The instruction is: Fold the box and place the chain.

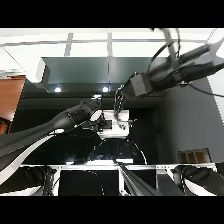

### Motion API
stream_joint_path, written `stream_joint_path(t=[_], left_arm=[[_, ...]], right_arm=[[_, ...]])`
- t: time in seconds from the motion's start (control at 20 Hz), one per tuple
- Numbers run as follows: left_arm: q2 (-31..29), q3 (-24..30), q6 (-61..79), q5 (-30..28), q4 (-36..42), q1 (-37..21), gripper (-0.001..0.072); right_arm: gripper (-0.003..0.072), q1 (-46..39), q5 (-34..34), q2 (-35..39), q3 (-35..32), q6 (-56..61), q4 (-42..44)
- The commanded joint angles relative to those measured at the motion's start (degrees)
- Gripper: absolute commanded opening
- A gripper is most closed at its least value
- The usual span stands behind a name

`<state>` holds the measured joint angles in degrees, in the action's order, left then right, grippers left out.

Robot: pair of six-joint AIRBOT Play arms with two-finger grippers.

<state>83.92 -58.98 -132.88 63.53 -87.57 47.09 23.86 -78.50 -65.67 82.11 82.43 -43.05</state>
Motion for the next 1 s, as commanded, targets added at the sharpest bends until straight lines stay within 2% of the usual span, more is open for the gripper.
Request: stream_joint_path(t=[0.0, 0.1, 0.35, 0.45, 0.5, 0.55, 0.6, 0.7, 0.8, 0.95], left_arm=[[0.04, -0.07, 0.00, -0.02, -0.02, -0.04, 0.0027], [0.04, -0.07, 0.00, -0.02, -0.02, -0.04, 0.0026], [0.04, -0.07, 0.02, -0.02, 0.00, -0.04, 0.0027], [0.04, -0.07, 0.00, 0.00, 0.00, -0.04, 0.0027], [0.04, -0.07, 0.00, -0.02, 0.00, -0.04, 0.0026], [0.04, -0.07, 0.00, -0.02, 0.00, -0.04, 0.0027], [0.04, -0.07, 0.00, -0.02, 0.00, -0.04, 0.0026], [0.04, -0.07, 0.00, -0.02, 0.00, -0.04, 0.0026], [0.04, -0.07, 0.00, 0.02, 0.00, -0.04, 0.0026], [0.04, -0.07, 0.00, 0.00, -0.02, -0.04, 0.0026]], right_arm=[[0.0012, 1.03, 2.49, -0.02, -6.56, -0.44, -0.72], [0.0012, 1.03, 5.18, -0.02, -11.69, -0.46, -0.79], [0.0013, 1.38, 17.35, -0.22, -26.67, -0.20, -1.07], [0.0015, 2.60, 21.42, -0.26, -30.56, -0.20, -0.17], [0.0062, 3.34, 22.73, -0.31, -31.30, -0.20, -0.24], [0.0322, 3.78, 23.41, -0.31, -31.34, -0.22, -0.28], [0.0442, 3.39, 23.12, -0.24, -31.08, -0.48, -0.46], [0.0436, -0.28, 20.06, 0.44, -30.64, -3.39, -2.01], [0.0437, -5.27, 17.16, 1.88, -31.34, -7.87, -8.24], [0.0437, -8.96, 22.43, 3.63, -39.08, -21.53, -10.78]])
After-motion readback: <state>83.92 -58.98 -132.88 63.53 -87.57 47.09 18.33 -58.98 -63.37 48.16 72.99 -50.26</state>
